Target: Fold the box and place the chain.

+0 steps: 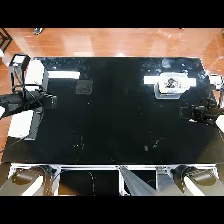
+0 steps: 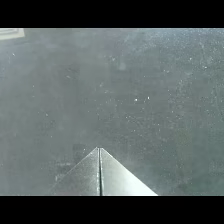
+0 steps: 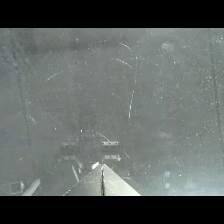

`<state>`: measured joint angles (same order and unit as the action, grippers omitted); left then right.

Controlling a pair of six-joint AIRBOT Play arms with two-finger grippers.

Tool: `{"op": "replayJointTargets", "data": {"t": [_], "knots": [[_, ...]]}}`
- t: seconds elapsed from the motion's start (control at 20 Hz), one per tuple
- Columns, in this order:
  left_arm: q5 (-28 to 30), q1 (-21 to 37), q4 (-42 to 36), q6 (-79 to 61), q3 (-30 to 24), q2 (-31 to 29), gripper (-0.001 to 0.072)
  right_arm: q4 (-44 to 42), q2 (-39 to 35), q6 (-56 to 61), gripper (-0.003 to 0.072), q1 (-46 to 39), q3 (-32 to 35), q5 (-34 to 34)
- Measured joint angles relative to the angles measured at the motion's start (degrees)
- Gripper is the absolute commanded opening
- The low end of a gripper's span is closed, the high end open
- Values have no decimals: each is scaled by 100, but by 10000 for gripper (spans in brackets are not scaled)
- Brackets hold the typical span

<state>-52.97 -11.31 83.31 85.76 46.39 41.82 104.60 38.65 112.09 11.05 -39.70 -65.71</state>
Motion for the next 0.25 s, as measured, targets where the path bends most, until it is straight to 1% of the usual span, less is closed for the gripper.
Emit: {"op": "replayJointTargets", "data": {"t": [0.25], "knots": [[7,0,20,17,-17,-20,21,2,0,11,19,0,15,-2]]}}
